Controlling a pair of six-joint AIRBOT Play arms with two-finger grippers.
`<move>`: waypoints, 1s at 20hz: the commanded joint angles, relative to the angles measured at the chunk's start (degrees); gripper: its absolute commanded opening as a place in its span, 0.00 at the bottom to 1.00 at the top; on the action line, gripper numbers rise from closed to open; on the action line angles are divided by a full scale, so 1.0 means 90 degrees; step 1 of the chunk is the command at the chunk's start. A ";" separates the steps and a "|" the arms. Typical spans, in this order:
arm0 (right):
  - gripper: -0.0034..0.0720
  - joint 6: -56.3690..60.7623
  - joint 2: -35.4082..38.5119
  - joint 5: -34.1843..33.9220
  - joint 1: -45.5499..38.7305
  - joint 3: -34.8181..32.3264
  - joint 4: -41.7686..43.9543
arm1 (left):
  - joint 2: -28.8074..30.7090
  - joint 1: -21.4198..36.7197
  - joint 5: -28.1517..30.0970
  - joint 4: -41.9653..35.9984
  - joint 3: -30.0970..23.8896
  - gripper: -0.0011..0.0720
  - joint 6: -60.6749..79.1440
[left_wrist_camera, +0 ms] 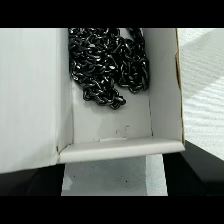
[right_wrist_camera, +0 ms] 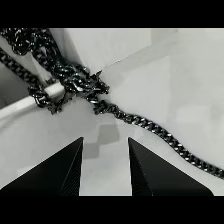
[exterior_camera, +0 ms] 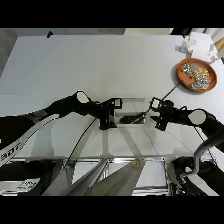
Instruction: Fold the box and place the chain.
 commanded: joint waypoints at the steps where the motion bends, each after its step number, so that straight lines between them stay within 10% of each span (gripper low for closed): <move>1: 0.47 -0.0272 -0.0153 0.0002 -0.0005 0.0002 -0.0032 | 0.0005 -0.0002 0.0148 0.0002 0.0002 0.29 0.0000; 20: 0.60 -0.3232 -0.0797 0.0338 0.0000 0.0002 0.1773 | 0.0005 -0.0002 0.0148 0.0000 0.0005 0.29 0.0000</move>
